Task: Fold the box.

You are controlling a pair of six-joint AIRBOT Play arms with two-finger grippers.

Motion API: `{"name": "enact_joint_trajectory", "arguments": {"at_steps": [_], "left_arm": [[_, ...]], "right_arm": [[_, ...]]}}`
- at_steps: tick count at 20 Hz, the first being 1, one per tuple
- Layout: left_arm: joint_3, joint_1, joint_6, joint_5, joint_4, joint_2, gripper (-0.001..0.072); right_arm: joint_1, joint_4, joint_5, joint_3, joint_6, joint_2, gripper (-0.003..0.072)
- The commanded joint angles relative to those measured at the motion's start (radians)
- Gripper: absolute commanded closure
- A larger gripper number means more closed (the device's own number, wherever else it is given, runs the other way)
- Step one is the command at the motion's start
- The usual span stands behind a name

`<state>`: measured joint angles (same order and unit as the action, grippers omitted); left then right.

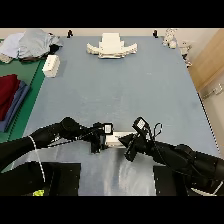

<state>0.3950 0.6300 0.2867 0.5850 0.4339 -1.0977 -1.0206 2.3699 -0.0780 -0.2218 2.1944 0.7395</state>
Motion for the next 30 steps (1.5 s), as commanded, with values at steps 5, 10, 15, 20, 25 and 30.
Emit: {"name": "enact_joint_trajectory", "arguments": {"at_steps": [5, 10, 15, 20, 25, 30], "left_arm": [[0.000, 0.000, 0.000, 0.000, 0.000, 0.000, 0.0189], [0.000, 0.000, 0.000, 0.000, 0.000, 0.000, 0.0189], [0.000, 0.000, 0.000, 0.000, 0.000, 0.000, 0.0189], [0.000, 0.000, 0.000, 0.000, 0.000, 0.000, 0.0189], [0.000, 0.000, 0.000, 0.000, 0.000, 0.000, 0.0189], [0.000, 0.000, 0.000, 0.000, 0.000, 0.000, 0.0189]], "right_arm": [[-0.060, -0.002, 0.045, 0.018, -0.022, 0.084, 0.0683], [-0.060, -0.010, 0.053, 0.018, -0.022, 0.084, 0.0683], [-0.060, -0.010, 0.056, 0.018, -0.022, 0.080, 0.0683], [-0.060, -0.021, 0.082, 0.016, -0.021, 0.047, 0.0683], [-0.057, -0.052, 0.151, 0.015, -0.020, -0.032, 0.0683], [-0.028, -0.073, 0.181, 0.010, 0.088, -0.042, 0.0682]]}}
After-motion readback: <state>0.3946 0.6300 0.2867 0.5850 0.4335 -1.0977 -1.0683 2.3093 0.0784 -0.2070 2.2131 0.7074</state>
